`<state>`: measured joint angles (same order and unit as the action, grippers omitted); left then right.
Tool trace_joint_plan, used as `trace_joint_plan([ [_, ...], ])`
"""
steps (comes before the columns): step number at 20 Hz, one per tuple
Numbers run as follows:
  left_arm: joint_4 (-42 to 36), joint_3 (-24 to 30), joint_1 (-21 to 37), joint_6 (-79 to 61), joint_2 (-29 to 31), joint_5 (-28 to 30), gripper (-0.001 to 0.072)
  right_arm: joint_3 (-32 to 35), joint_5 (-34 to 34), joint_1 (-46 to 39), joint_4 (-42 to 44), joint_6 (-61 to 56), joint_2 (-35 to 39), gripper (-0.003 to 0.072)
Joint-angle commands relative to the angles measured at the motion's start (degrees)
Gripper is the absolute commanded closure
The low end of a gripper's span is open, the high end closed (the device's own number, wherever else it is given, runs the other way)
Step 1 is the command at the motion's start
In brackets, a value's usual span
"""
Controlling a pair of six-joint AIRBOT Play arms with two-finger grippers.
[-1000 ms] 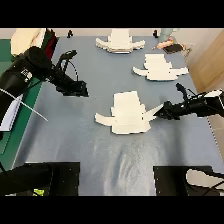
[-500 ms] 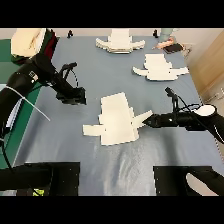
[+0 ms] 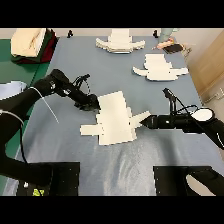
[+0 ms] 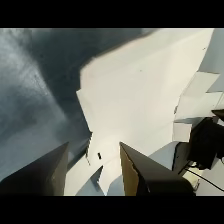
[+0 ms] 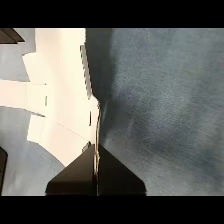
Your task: Fold the box.
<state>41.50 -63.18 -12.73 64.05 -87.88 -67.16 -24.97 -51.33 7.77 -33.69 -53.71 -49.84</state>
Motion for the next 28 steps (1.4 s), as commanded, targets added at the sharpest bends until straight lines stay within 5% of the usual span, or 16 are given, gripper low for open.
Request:
trace_joint_plan([
  [1, -8.5, 0.0, -0.1, -8.0, -4.9, 4.1, 0.0224, 0.0, 0.4, 0.2, -1.6, -1.4, 0.2, 0.0687],
  [9, -16.2, 0.0, -0.1, -17.1, -8.4, 6.3, 0.0225, 0.0, 0.4, 0.2, -4.9, -3.5, 0.2, 0.0687],
  [12, -22.6, 0.0, -0.2, -22.7, -9.7, 1.2, 0.0225, 0.0, 0.4, 0.2, -4.9, -3.5, 0.2, 0.0687],
  [19, -20.7, 0.0, -0.2, -24.4, -10.1, -8.5, 0.0233, 0.0, 0.4, 0.2, -5.8, -3.8, 0.2, 0.0687],
  [21, -17.9, 0.0, -0.2, -24.2, -10.1, -8.5, 0.0362, 0.0, 0.4, 0.2, -5.9, -3.8, 0.2, 0.0687],
  [26, -17.0, 0.0, -0.4, -24.2, -10.1, -8.3, 0.0365, 0.0, 0.4, 0.2, -6.0, -3.8, 0.2, 0.0687],
  [27, -16.7, 0.0, -0.5, -24.2, -10.1, -8.2, 0.0425, 0.0, 0.4, 0.2, -6.0, -3.8, 0.2, 0.0687],
  [28, -16.6, 0.0, -0.5, -24.8, -10.1, -8.2, 0.0587, 0.0, 0.4, 0.2, -6.0, -3.8, 0.2, 0.0687],
])
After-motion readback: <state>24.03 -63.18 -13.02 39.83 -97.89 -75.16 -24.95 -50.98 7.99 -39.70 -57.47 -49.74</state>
